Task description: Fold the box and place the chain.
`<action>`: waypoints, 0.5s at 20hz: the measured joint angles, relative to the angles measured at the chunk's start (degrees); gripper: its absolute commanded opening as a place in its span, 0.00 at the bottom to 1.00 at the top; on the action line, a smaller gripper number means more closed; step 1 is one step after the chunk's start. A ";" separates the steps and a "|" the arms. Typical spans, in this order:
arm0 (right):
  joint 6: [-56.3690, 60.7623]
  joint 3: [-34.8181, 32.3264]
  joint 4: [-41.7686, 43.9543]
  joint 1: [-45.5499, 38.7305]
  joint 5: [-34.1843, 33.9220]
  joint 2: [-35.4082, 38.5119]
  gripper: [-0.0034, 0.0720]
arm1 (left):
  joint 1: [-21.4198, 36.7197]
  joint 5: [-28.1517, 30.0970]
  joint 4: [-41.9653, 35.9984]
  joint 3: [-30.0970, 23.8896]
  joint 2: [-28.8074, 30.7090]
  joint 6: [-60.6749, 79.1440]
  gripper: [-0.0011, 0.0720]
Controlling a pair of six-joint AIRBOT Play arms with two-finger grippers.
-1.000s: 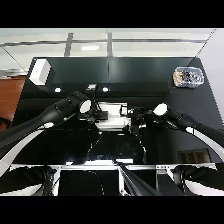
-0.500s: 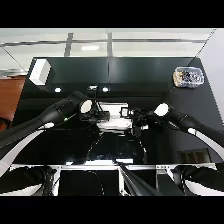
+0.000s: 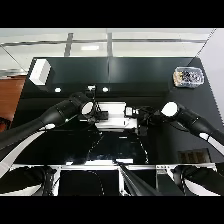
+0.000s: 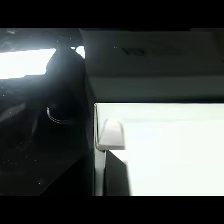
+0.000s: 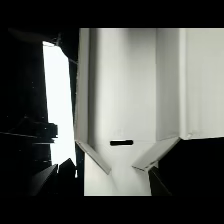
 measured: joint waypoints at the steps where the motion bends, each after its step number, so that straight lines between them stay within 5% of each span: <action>1: -0.50 0.00 0.00 -0.07 -0.87 0.15 0.91 | -0.26 -0.02 0.68 0.00 0.00 -0.59 0.05; 5: -4.07 0.00 0.61 -0.17 -4.09 -0.15 0.85 | -0.81 -0.04 1.90 0.00 0.00 -1.81 0.05; 9: -7.41 0.00 3.19 0.33 -4.61 -1.11 0.35 | -0.94 -0.02 2.34 0.00 0.00 -2.29 0.05; 10: -8.37 0.00 4.20 0.61 -4.44 -1.25 0.35 | -0.94 0.00 2.36 0.00 0.00 -2.27 0.05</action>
